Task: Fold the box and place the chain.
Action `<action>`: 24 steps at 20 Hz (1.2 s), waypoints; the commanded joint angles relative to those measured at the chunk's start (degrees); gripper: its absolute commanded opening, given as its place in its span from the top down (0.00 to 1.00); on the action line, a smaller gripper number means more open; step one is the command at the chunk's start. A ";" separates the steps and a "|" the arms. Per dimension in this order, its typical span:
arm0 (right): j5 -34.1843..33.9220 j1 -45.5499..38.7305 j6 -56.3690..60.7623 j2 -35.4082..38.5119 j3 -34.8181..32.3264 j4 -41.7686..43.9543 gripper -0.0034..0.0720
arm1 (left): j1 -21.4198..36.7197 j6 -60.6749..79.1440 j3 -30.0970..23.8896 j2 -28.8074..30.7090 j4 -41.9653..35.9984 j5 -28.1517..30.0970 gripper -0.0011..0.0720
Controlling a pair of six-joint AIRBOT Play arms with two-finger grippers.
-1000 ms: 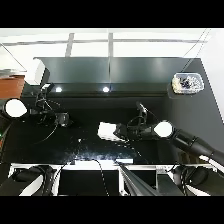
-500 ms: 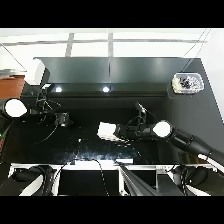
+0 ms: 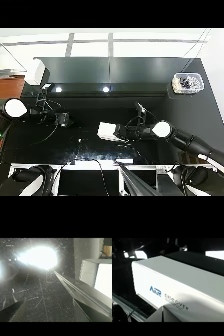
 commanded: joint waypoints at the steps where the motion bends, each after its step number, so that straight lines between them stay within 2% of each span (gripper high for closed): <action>1: -0.13 0.04 0.46 -0.04 -0.02 -0.28 0.93 | -0.02 0.04 -0.02 -0.02 0.00 0.00 0.03; 4: 0.68 0.04 0.52 0.13 0.00 1.64 0.92 | -0.02 0.02 0.00 -0.02 -0.31 -0.57 0.03; 6: 0.96 0.04 -2.82 1.44 0.02 5.90 0.92 | -0.02 0.17 0.00 -0.02 -1.70 -2.21 0.03; 9: 0.98 -1.09 -5.18 7.61 0.02 7.76 0.92 | 0.00 4.35 0.22 -0.04 -2.19 -2.40 0.03; 11: 2.54 -3.76 -5.92 13.25 0.02 6.54 0.92 | -0.02 11.96 2.08 -1.11 -4.02 -5.22 0.03; 14: 7.89 -12.26 -5.46 22.27 0.02 0.31 0.92 | -0.35 27.12 7.48 -5.81 -9.60 -8.72 0.03; 17: 17.88 -24.63 -0.63 28.17 0.02 -10.36 0.92 | -3.85 46.77 12.02 -11.10 -17.14 -7.93 0.02; 21: 30.10 -38.42 0.17 29.64 0.02 -19.04 0.92 | -13.46 71.60 13.35 -15.52 -22.49 -4.83 0.02; 24: 32.74 -42.80 0.15 29.64 0.00 -23.52 0.93 | -20.00 81.24 13.33 -18.14 -22.75 0.52 0.02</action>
